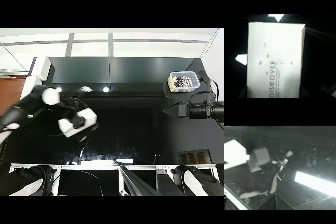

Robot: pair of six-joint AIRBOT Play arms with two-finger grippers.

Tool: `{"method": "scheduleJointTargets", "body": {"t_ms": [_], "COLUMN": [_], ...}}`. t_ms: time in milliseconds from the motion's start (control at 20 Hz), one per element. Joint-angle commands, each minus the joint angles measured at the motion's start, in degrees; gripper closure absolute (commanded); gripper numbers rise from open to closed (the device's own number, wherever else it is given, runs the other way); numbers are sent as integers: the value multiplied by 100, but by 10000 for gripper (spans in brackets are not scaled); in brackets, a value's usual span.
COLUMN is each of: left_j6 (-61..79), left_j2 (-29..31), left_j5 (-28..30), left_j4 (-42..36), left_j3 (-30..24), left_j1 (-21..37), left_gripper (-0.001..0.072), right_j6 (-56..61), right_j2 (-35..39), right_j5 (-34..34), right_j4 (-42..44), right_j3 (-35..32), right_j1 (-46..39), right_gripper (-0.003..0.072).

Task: Fold the box and place the chain.

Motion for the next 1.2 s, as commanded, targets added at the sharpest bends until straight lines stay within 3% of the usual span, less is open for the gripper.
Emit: {"method": "scheduleJointTargets", "body": {"t_ms": [0,250,500,850,1000,1150], "left_j6": [-1005,-1088,-695,1526,2109,2433], "left_j2": [584,857,848,758,459,-15], "left_j5": [-612,-678,-181,1139,1711,1849], "left_j4": [358,396,247,-267,-933,-1150], "left_j3": [-341,-555,-555,-555,-555,-555], "left_j1": [1646,3825,5200,5801,5825,5731], "left_gripper": [425,425,425,425,425,424], "right_j6": [-33,-76,-76,-76,-79,-74], "right_j2": [7,7,7,2,2,2], "right_j5": [-4,-109,-236,-713,-861,-1106], "right_j4": [0,0,0,-2,-24,-310], "right_j3": [-2,-2,-2,-2,-2,-2], "right_j1": [-2,0,0,0,0,0], "right_gripper": [679,680,680,679,680,679]}}
